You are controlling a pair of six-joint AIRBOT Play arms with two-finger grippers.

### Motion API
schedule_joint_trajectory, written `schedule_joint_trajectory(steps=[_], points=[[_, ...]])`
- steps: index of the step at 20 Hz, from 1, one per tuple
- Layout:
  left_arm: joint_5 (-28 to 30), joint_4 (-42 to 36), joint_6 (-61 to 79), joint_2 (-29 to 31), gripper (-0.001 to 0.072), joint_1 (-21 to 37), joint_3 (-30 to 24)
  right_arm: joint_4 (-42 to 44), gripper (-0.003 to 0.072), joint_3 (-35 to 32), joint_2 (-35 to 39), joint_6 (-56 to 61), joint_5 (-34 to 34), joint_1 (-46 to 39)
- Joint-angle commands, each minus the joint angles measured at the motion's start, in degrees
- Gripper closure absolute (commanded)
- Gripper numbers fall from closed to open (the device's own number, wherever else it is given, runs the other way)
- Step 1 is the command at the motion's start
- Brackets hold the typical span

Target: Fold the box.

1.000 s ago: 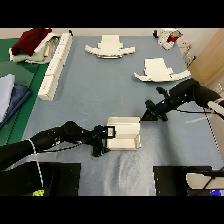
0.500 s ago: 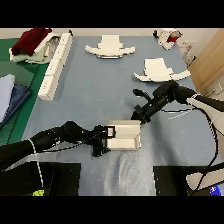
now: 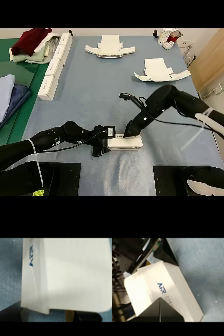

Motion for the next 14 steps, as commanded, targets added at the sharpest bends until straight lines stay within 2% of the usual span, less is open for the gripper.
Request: schedule_joint_trajectory(steps=[1, 4, 7, 12, 14], points=[[0.04, 0.02, 0.00, 0.00, 0.0429, 0.00, 0.04, -2.10, 0.0683, -9.70, 9.92, -8.48, 16.11, 5.99], [0.04, 0.02, 0.00, 0.00, 0.0429, -0.02, 0.04, -3.72, 0.0683, -17.55, 18.47, -13.14, 28.02, 10.64], [0.02, 0.02, 0.00, 0.00, 0.0429, 0.00, 0.04, -7.10, 0.0682, -22.73, 25.14, -13.57, 35.43, 14.71], [0.02, 0.02, 0.00, 0.00, 0.0429, -0.02, 0.04, -10.34, 0.0676, -24.28, 29.88, -13.75, 37.18, 18.03], [0.04, 0.02, 0.00, 0.00, 0.0429, -0.02, 0.04, -15.45, 0.0641, -24.28, 30.32, -13.73, 37.13, 20.11]])
